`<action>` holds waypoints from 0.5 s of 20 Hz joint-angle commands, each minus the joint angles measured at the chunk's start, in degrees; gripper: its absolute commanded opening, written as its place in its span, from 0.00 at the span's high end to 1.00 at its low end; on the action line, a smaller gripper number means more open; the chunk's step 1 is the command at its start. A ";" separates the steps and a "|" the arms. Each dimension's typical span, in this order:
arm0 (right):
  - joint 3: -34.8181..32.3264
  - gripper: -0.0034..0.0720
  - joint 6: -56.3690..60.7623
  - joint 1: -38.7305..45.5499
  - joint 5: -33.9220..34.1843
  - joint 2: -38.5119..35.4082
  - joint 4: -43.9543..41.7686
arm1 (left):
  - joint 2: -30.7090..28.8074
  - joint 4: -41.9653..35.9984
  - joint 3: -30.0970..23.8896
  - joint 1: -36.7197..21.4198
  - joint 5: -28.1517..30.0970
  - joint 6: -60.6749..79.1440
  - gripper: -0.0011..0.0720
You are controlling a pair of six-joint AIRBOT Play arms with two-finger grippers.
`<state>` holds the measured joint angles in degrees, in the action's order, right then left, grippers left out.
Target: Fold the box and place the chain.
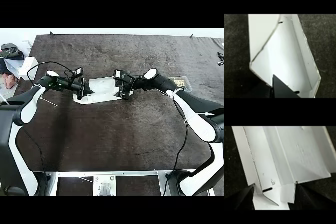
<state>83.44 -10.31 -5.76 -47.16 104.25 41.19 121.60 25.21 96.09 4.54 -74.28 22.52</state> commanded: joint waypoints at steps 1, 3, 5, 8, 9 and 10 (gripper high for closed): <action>0.66 0.17 -0.63 0.20 -2.60 0.79 -0.04 | 0.02 0.00 -0.02 0.00 -0.04 0.02 0.97; 0.74 0.17 -0.63 0.24 -2.62 1.64 -0.09 | 0.02 0.00 -0.02 0.00 -0.04 0.02 0.97; 1.77 0.17 -0.63 0.26 -4.26 3.06 -0.48 | 0.02 0.00 -0.02 0.02 -0.04 0.00 0.97; 4.81 0.17 -0.61 0.24 -8.13 5.51 -2.21 | 0.02 0.00 -0.02 0.00 -0.04 0.02 0.97; 5.11 0.17 -0.57 0.24 -9.03 5.77 -2.51 | 0.02 0.00 -0.02 0.02 -0.04 0.02 0.97; 5.11 0.17 -0.39 0.24 -9.77 5.77 -2.62 | 0.02 0.00 -0.02 0.02 -0.04 0.02 0.97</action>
<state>87.31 -10.81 -5.45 -53.47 108.92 39.90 121.60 25.21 96.09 4.54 -74.37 22.55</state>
